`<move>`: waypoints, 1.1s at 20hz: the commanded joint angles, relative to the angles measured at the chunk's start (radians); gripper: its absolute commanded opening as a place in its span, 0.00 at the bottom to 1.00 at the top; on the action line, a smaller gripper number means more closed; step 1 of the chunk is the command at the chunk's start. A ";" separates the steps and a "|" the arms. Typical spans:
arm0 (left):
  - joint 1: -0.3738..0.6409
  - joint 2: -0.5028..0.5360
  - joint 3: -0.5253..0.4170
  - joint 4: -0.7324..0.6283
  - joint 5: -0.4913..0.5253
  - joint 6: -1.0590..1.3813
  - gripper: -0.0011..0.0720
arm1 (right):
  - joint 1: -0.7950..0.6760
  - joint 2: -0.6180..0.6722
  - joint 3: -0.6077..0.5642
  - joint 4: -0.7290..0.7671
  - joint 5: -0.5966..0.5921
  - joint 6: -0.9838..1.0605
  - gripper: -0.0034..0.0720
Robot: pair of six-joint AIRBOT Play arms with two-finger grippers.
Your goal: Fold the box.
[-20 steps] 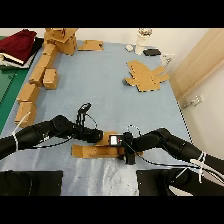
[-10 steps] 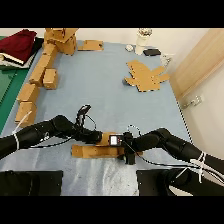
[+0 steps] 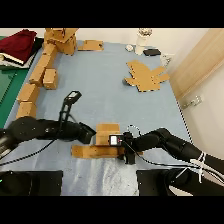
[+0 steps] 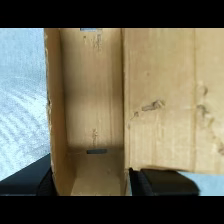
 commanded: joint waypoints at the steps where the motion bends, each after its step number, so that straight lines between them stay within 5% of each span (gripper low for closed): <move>1: 0.005 0.170 0.000 0.245 -0.162 0.016 0.03 | 0.000 0.001 0.000 0.000 0.000 0.000 0.66; 2: 0.005 0.199 0.000 0.294 -0.218 0.081 0.04 | 0.000 0.001 0.000 0.000 0.000 0.000 0.66; 3: 0.006 0.214 0.000 0.331 -0.259 0.138 0.28 | 0.000 0.001 0.000 0.000 0.000 0.000 0.66; 4: 0.006 0.213 -0.001 0.349 -0.265 0.164 0.88 | 0.000 0.001 0.000 0.000 0.000 0.000 0.66; 5: 0.006 0.204 -0.006 0.357 -0.254 0.202 0.98 | 0.000 0.001 0.000 0.000 0.000 0.000 0.66; 12: 0.005 -0.036 -0.055 0.325 -0.238 0.625 0.98 | 0.000 0.001 0.000 0.000 0.000 0.000 0.66; 17: 0.006 -0.240 -0.055 0.090 -0.161 0.937 0.98 | 0.000 0.001 0.000 0.000 0.000 0.000 0.66; 22: 0.006 -0.311 -0.055 -0.009 -0.091 1.078 0.98 | 0.000 0.001 0.000 -0.001 0.000 0.000 0.66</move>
